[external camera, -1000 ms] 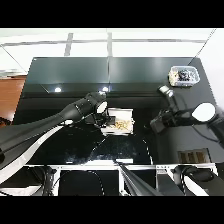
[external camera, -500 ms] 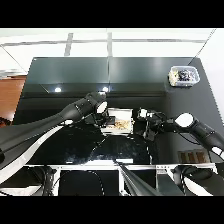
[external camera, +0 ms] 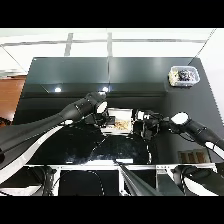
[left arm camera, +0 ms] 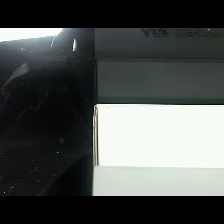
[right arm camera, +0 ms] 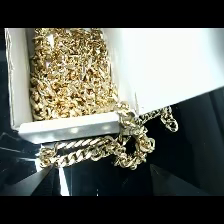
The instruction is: Fold the box and place the chain.
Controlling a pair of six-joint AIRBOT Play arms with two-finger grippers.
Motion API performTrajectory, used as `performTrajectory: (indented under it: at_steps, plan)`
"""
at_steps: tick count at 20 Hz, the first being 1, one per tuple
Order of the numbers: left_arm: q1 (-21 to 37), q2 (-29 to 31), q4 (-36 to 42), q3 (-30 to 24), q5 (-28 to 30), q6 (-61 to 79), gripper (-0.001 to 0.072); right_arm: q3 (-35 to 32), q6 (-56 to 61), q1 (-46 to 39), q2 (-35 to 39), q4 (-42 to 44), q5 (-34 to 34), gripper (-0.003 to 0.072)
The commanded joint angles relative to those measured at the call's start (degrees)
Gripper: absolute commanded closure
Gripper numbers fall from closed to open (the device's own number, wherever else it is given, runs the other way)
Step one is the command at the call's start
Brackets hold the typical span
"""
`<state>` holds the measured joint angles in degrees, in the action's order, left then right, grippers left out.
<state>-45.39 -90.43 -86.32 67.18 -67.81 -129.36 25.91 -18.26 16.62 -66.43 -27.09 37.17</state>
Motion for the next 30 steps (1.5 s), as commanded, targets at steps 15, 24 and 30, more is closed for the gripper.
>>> performTrajectory:
  at_steps: [15, 24, 30]
  plan:
    - [0.04, 0.00, 0.02, 0.00, 0.02, 0.00, 0.0681, 3.58, 4.39, 0.04, -4.31, 0.26, -2.29, -0.0017]
    - [0.04, 0.00, 0.02, 0.00, 0.04, 0.00, 0.0681, 3.56, 5.99, 0.04, -4.26, 0.02, -2.23, 0.0677]
    - [0.04, 0.00, 0.02, 0.00, 0.04, -0.02, 0.0681, 3.63, 31.45, -1.97, 7.21, -12.63, -0.57, 0.0676]
